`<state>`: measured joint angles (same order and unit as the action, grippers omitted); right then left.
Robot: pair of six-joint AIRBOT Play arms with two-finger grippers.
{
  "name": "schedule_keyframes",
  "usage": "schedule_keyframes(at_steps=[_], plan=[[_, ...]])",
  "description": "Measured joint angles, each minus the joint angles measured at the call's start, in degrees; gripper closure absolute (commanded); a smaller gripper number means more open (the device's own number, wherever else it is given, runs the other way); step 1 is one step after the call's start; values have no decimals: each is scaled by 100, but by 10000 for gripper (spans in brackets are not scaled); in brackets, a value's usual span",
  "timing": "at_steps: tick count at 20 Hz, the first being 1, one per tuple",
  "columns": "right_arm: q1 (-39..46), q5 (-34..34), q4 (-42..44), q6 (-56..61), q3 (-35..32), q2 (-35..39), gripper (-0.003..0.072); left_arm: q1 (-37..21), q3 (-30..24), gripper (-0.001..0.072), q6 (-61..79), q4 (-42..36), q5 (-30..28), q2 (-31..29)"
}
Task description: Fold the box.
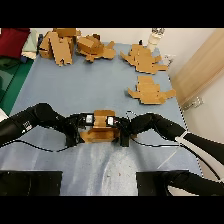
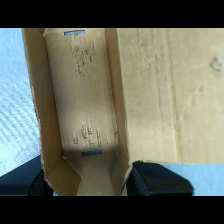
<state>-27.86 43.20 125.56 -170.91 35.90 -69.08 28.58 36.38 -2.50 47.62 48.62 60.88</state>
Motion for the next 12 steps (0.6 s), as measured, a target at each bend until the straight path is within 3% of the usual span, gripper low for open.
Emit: schedule_keyframes(at_steps=[10, 12], plan=[[0, -2, 0, 0, 0, 0, 92, 190, 0, 84, -4, -278, -256, 269], [0, -2, -2, 0, 0, 0, 92, 203, 0, 311, -7, -286, -299, 363]])
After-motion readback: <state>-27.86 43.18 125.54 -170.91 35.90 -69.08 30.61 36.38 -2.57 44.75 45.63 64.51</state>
